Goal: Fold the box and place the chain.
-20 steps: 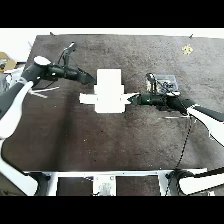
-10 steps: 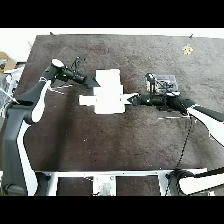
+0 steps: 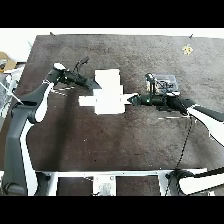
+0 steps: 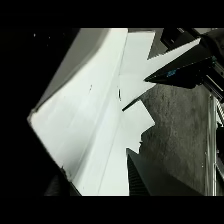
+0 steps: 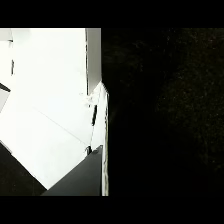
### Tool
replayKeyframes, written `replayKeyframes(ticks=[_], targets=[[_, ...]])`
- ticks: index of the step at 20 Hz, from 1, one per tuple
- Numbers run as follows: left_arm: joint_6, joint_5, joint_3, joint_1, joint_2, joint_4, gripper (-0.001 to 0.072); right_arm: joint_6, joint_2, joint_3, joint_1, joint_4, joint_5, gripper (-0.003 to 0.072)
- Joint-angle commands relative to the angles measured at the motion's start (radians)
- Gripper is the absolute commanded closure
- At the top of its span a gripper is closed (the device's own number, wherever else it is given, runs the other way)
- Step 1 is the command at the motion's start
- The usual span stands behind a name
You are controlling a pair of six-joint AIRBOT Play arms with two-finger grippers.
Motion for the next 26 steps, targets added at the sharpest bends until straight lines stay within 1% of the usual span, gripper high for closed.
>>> replayKeyframes(ticks=[1,4,5,6,7,8,10,11,12,15,16,17,20,22,24,26], targets=[[-0.003,-0.008,0.001,-0.001,-0.002,0.031,0.0362,0.0,0.0,0.0,0.001,0.0,0.0,0.0685],[-0.002,-0.018,0.001,-0.01,-0.006,0.042,0.0366,0.0,0.0,0.0,0.001,0.0,0.0,0.0685],[0.001,-0.023,0.001,-0.013,-0.01,0.041,0.0384,0.0,0.0,0.0,0.001,0.0,0.0,0.0684],[0.002,-0.026,0.001,-0.016,-0.013,0.042,0.0486,0.0,0.0,0.0,0.001,0.0,0.0,0.0685],[0.002,-0.024,0.001,-0.018,-0.014,0.042,0.0491,0.0,0.0,0.0,0.001,0.0,0.0,0.0684],[0.003,-0.02,0.001,-0.018,-0.014,0.041,0.0596,0.0,0.0,0.0,0.001,0.0,0.0,0.0684],[0.003,-0.018,0.001,-0.018,-0.014,0.039,0.06,0.0,0.0,0.0,0.001,-0.008,0.001,0.0685],[0.006,-0.018,0.001,-0.018,-0.014,0.039,0.0686,0.0,0.0,0.0,0.001,-0.008,0.001,0.0685],[0.015,-0.019,0.001,-0.018,-0.014,0.038,0.0697,0.0,0.0,0.0,0.001,-0.008,0.0,0.0684],[0.076,-0.045,0.001,-0.018,-0.014,0.038,0.0698,-0.023,0.003,0.0,0.0,-0.007,0.0,0.0679],[0.113,-0.049,0.001,-0.018,-0.013,0.038,0.0698,-0.023,0.008,0.0,-0.004,-0.007,0.0,0.0503],[0.148,-0.049,0.001,-0.018,-0.013,0.035,0.0698,-0.038,0.019,0.0,-0.013,-0.007,0.011,0.0401],[0.275,-0.047,0.001,-0.018,-0.01,0.033,0.0698,-0.069,0.071,0.0,-0.078,-0.011,0.102,0.04],[0.364,-0.049,0.002,-0.018,-0.006,0.031,0.0698,-0.075,0.121,0.0,-0.14,-0.027,0.14,0.04],[0.488,-0.039,0.001,-0.018,0.008,0.031,0.0698,-0.074,0.167,0.0,-0.19,-0.06,0.143,0.04],[0.636,0.005,0.002,-0.018,0.024,0.032,0.0698,-0.074,0.2,0.0,-0.223,-0.106,0.143,0.04]])
